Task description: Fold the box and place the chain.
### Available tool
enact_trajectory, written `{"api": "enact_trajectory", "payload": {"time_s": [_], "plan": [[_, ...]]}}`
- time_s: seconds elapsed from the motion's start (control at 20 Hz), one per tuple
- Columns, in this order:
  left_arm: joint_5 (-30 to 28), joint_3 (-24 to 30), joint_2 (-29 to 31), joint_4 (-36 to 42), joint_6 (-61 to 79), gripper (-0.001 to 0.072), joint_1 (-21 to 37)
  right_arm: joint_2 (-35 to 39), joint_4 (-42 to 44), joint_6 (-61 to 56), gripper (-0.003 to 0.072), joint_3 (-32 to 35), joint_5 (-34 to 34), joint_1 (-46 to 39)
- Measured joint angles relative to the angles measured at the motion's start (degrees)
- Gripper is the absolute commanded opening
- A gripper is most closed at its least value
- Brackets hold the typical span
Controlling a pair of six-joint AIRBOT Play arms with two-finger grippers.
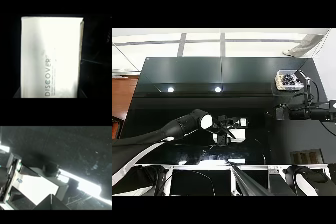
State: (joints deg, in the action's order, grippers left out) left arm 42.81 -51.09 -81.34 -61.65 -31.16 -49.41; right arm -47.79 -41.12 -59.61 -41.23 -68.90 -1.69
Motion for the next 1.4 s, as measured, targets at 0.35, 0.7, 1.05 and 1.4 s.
{"api": "enact_trajectory", "payload": {"time_s": [0.35,0.7,1.05,1.4], "plan": [[7.0,-0.2,4.7,-7.9,-6.2,0.0293,16.2,0.0,0.2,-0.8,0.0016,0.0,0.7,0.0],[7.3,-14.9,-3.1,-9.6,-11.6,0.0296,48.8,0.0,0.2,-1.6,0.0016,0.0,1.4,0.0],[7.5,-44.3,-24.5,-10.2,-22.7,0.0296,63.5,0.0,1.2,-4.1,0.0016,0.0,3.1,0.0],[14.3,-62.1,-38.2,-11.3,-29.3,0.0716,66.3,0.0,1.8,-5.1,0.0016,0.0,4.9,0.0]]}}
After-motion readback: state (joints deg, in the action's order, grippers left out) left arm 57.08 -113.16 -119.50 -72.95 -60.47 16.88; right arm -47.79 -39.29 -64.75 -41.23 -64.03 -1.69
